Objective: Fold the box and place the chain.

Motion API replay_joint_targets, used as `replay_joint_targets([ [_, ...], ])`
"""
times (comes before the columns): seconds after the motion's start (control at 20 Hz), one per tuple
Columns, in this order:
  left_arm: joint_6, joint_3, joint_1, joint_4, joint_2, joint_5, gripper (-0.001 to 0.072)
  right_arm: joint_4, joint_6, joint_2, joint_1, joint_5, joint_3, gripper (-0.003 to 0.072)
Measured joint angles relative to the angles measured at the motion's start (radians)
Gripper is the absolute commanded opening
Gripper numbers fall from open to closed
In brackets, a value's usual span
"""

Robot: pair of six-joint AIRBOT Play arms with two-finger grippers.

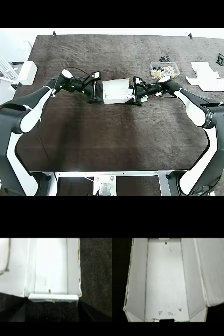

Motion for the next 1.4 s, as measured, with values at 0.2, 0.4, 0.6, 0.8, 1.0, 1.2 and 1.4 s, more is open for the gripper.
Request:
replay_joint_targets([
  [0.2,0.044,0.000,0.000,-0.019,-0.018,-0.005,0.0720,0.000,0.000,0.000,0.000,0.000,0.000,0.0627],
  [0.4,0.063,0.000,0.000,-0.035,-0.027,-0.003,0.0720,0.000,0.000,0.000,0.000,0.000,0.000,0.0626],
  [0.6,0.071,0.000,-0.001,-0.054,-0.029,0.000,0.0720,0.000,0.000,0.000,0.000,0.000,0.000,0.0626],
  [0.8,0.088,0.000,-0.003,-0.079,-0.031,0.002,0.0720,0.000,0.000,0.000,0.000,0.000,0.000,0.0626],
  [1.0,0.100,0.000,-0.018,-0.092,-0.047,0.019,0.0720,0.000,0.000,0.000,0.000,0.000,0.000,0.0626],
  [1.2,0.123,0.000,-0.027,-0.108,-0.065,0.042,0.0720,0.000,0.000,0.000,0.000,0.000,0.000,0.0626],
  [1.4,0.153,0.000,-0.029,-0.133,-0.075,0.053,0.0720,0.000,0.000,0.000,0.000,0.000,0.000,0.0626],
])
